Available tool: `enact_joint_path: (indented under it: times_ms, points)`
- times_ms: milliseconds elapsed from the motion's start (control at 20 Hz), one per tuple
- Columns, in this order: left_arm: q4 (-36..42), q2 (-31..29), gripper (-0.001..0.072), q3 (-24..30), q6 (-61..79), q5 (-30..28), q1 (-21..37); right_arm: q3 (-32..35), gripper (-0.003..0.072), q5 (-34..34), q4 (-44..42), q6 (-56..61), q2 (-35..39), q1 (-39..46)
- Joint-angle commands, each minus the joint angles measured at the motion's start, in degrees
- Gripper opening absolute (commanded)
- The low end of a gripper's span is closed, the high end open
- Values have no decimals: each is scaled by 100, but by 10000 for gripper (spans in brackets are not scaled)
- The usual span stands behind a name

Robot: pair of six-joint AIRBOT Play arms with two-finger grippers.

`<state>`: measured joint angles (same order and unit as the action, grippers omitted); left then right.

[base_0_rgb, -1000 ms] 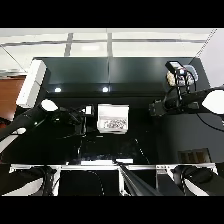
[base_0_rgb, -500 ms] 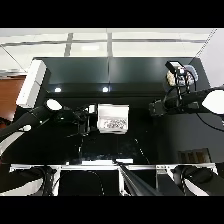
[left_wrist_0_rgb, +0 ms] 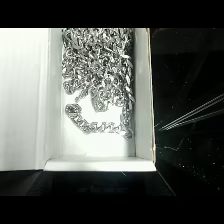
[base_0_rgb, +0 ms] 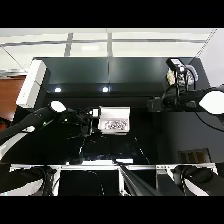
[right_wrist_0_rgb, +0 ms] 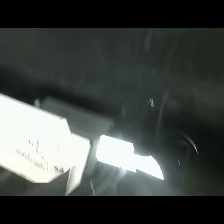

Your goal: Fold the box and place the chain.

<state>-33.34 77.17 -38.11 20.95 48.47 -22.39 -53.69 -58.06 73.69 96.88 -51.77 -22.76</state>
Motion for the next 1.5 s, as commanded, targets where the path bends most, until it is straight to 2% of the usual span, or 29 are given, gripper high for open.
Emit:
enact_joint_path:
  times_ms: [0,150,250,350,500,700,750,1050,1450]
  points:
    - [-2,2,403,-4,24,-46,-20,192,710,1611,-452,63,-339,0]
    - [-2,2,403,-4,24,-48,-20,184,707,2717,-1462,-201,-1209,-24]
    - [-2,2,403,-4,26,-48,-20,184,706,2857,-1781,-927,-1781,-153]
    - [-2,2,404,-4,26,-48,-20,184,705,2481,-1773,-2057,-1982,-282]
    - [-2,2,403,-4,26,-46,-20,-20,704,1292,-1775,-3768,-1727,-326]
    - [-2,2,404,-4,26,-46,-20,-114,704,96,-1838,-4741,-1425,-459]
    - [-4,2,404,-4,26,-46,-20,-72,705,-7,-1838,-4981,-1434,-542]
    - [-4,2,404,-4,26,-46,-20,271,705,566,-1816,-5998,-1453,-977]
    - [-4,2,404,-4,26,-46,-20,271,704,557,-1864,-6575,-1644,-992]
